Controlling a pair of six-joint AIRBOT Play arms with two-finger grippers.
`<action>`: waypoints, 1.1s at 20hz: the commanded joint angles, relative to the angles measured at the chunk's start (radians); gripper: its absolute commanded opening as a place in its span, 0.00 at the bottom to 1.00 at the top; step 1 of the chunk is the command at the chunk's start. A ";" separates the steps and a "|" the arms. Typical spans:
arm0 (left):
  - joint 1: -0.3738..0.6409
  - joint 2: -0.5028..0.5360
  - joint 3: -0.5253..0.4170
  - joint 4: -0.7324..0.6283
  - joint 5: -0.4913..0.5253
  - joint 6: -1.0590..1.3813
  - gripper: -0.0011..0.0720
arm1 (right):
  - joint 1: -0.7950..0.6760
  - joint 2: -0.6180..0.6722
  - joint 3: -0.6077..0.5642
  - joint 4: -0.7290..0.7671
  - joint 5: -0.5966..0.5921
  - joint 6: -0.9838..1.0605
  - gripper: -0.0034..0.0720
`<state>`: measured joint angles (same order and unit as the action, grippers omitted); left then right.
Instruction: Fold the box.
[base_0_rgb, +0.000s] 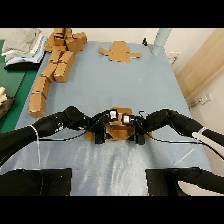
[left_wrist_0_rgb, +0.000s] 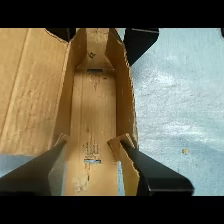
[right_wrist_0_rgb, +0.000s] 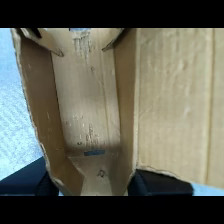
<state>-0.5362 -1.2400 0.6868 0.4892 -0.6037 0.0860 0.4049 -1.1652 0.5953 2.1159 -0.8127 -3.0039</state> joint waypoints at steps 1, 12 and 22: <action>0.003 0.004 0.000 0.025 -0.007 -0.051 0.61 | 0.000 0.000 0.000 0.000 0.000 0.001 0.67; 0.183 0.373 0.000 0.692 -0.264 -1.244 0.03 | 0.000 0.000 0.000 0.000 0.000 0.001 0.67; 0.338 0.229 -0.117 0.467 -0.338 -1.451 0.03 | 0.000 0.000 0.000 0.000 0.000 0.001 0.67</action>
<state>-0.1997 -0.9539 0.5972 1.0199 -0.9749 -1.3304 0.4049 -1.1652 0.5953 2.1155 -0.8127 -3.0028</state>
